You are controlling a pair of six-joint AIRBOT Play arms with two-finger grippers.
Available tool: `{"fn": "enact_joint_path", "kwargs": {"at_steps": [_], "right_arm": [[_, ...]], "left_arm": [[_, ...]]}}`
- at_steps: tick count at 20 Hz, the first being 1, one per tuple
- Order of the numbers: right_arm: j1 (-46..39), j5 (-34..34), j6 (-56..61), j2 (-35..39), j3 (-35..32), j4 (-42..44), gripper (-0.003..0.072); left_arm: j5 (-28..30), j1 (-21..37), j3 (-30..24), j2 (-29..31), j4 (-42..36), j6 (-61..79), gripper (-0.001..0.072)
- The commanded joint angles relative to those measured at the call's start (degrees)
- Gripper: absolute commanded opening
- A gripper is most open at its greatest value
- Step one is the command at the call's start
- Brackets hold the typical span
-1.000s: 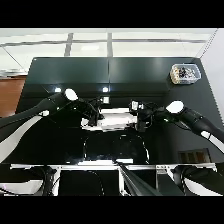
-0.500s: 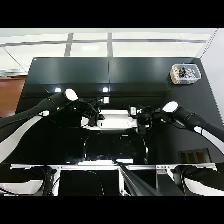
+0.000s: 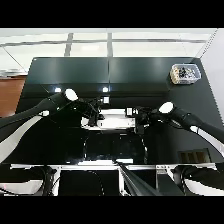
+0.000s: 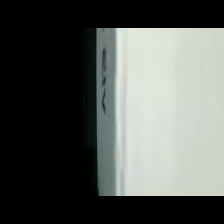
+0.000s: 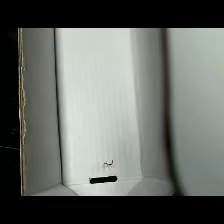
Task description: Fold the box and place the chain.
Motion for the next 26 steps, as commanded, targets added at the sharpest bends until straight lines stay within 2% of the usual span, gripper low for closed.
{"fn": "enact_joint_path", "kwargs": {"at_steps": [1,26], "right_arm": [[0.17,-0.76,1.46,-0.33,0.37,-0.87,0.0702],[0.31,0.52,3.76,-1.4,1.68,-3.28,0.0702]], "left_arm": [[-0.02,0.0,-0.02,-0.04,-0.04,0.02,0.0028],[0.04,0.0,-0.02,-0.07,-0.04,0.02,0.0027]]}}
